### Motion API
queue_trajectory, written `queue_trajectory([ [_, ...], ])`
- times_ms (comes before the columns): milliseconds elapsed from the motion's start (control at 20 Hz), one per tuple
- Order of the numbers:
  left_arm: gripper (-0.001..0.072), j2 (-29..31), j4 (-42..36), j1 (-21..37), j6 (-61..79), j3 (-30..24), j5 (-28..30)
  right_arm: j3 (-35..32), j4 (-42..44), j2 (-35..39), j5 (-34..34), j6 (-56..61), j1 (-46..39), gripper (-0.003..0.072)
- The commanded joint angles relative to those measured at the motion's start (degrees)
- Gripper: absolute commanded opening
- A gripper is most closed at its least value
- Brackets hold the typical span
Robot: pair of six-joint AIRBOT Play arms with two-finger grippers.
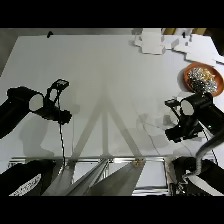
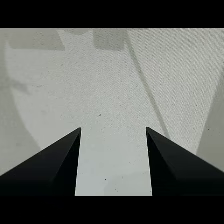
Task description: Fold the box and place the chain.
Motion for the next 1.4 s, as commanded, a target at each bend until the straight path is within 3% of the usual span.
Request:
queue_trajectory([
  [0, 0.0464, 0.0, 0.0, 0.0, 0.0, 0.0, 0.0, 0.0, 0.0, 0.0, -0.6, 0.0, 0.0, 0.0378],
  [250, 0.0464, 0.0, 0.0, 0.0, 0.0, 0.0, 0.0, 0.9, -0.1, 0.0, -4.8, -0.1, -0.1, 0.0378],
  [400, 0.0464, 0.0, 0.0, 0.0, 0.0, 0.0, 0.0, 6.6, -3.5, 0.0, -2.8, -2.3, -4.5, 0.0378],
  [600, 0.0464, 0.0, 0.0, 0.0, 0.0, 0.0, 0.0, 13.1, -10.2, 0.0, -4.3, -9.7, -21.1, 0.0383],
  [650, 0.0464, 0.0, 0.0, 0.0, 0.0, 0.0, 0.0, 13.7, -11.2, 0.0, -5.8, -11.8, -26.2, 0.0413],
  [800, 0.0464, 0.0, 0.0, 0.0, 0.0, 0.0, 0.0, 13.9, -11.0, -0.2, -14.3, -13.5, -41.2, 0.0417],
  [950, 0.0464, 0.0, 0.0, 0.0, 0.0, 0.0, 0.0, 14.1, -11.1, -1.2, -20.8, -14.9, -50.0, 0.0417],
  [1350, 0.0464, 0.0, 0.0, 0.0, 0.0, 0.0, 0.0, 21.1, -15.5, -15.0, -18.7, -16.7, -53.1, 0.0421],
])
